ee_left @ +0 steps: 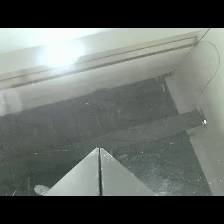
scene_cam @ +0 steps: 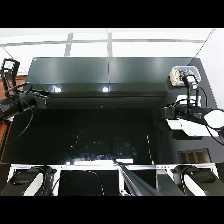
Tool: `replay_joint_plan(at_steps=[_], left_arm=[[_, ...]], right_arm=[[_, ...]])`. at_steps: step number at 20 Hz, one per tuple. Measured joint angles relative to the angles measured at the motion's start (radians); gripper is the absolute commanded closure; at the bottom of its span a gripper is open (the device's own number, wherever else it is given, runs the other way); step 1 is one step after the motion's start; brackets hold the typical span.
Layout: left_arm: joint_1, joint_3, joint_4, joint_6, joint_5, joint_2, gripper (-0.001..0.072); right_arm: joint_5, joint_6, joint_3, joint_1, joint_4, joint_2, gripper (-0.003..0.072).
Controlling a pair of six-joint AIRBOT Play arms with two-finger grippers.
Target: Fold the box and place the chain.
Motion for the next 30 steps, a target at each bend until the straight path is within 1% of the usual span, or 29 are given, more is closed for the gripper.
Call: replay_joint_plan(at_steps=[16, 18, 20, 21, 22, 23, 25, 27, 29, 30], left_arm=[[0.0, 0.0, 0.0, 0.0, 0.0, 0.0, 0.0681], [0.0, 0.0, -0.01, 0.0, 0.002, 0.0, 0.0681], [0.0, 0.0, -0.042, -0.001, 0.006, 0.0, 0.0681], [0.0, 0.0, -0.058, -0.001, 0.006, 0.0, 0.0681], [0.0, -0.001, -0.073, -0.001, 0.006, 0.0, 0.0681], [0.0, -0.001, -0.087, -0.002, 0.008, 0.0, 0.0681], [0.0, -0.001, -0.116, -0.002, 0.026, -0.002, 0.0681], [0.0, -0.001, -0.146, -0.003, 0.061, -0.006, 0.0681], [0.0, -0.001, -0.187, -0.004, 0.095, -0.009, 0.0681], [0.0, -0.001, -0.208, -0.005, 0.11, -0.009, 0.0681]], right_arm=[[-0.003, 0.0, 0.0, 0.0, 0.005, 0.0, 0.0671], [-0.054, 0.0, 0.0, 0.0, 0.047, 0.0, 0.0671], [-0.146, 0.0, 0.0, 0.001, 0.141, 0.0, 0.067], [-0.195, 0.001, 0.0, 0.001, 0.186, -0.001, 0.0603], [-0.251, 0.003, 0.0, 0.001, 0.225, -0.002, 0.0171], [-0.304, 0.003, 0.0, 0.001, 0.251, -0.005, -0.0034], [-0.399, 0.001, 0.0, 0.001, 0.26, -0.019, -0.0034], [-0.457, 0.003, 0.0, -0.005, 0.229, -0.037, -0.0034], [-0.467, 0.029, 0.011, -0.055, 0.195, -0.064, -0.0034], [-0.452, 0.045, 0.029, -0.105, 0.177, -0.084, -0.0034]])
